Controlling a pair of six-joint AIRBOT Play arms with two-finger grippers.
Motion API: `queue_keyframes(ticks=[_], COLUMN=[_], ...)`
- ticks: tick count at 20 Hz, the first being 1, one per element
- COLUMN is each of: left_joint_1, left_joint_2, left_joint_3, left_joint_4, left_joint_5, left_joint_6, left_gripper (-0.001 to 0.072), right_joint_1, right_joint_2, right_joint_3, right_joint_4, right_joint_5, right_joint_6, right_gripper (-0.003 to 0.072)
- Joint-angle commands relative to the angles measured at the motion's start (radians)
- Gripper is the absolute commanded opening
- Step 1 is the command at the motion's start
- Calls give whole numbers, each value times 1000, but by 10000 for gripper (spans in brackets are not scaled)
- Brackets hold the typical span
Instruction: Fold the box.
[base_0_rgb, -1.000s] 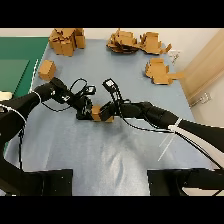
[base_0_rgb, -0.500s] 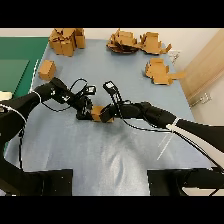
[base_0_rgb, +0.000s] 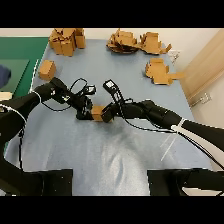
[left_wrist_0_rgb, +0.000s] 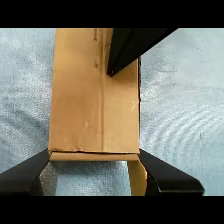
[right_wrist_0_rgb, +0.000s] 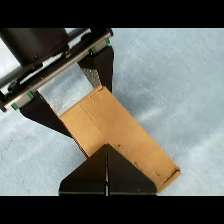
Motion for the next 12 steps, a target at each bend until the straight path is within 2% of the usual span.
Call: queue_keyframes(ticks=[1,12], left_joint_1=[0,0], left_joint_2=[0,0], left_joint_3=[1,1], left_joint_4=[2,2], left_joint_5=[-4,-1], left_joint_6=[2,2], left_gripper=[400,400], right_joint_1=[0,0], right_joint_2=[13,-19], right_joint_3=[0,-26], right_joint_4=[-20,-23], right_joint_5=[15,-26], right_joint_6=[22,66], right_gripper=[1,1])
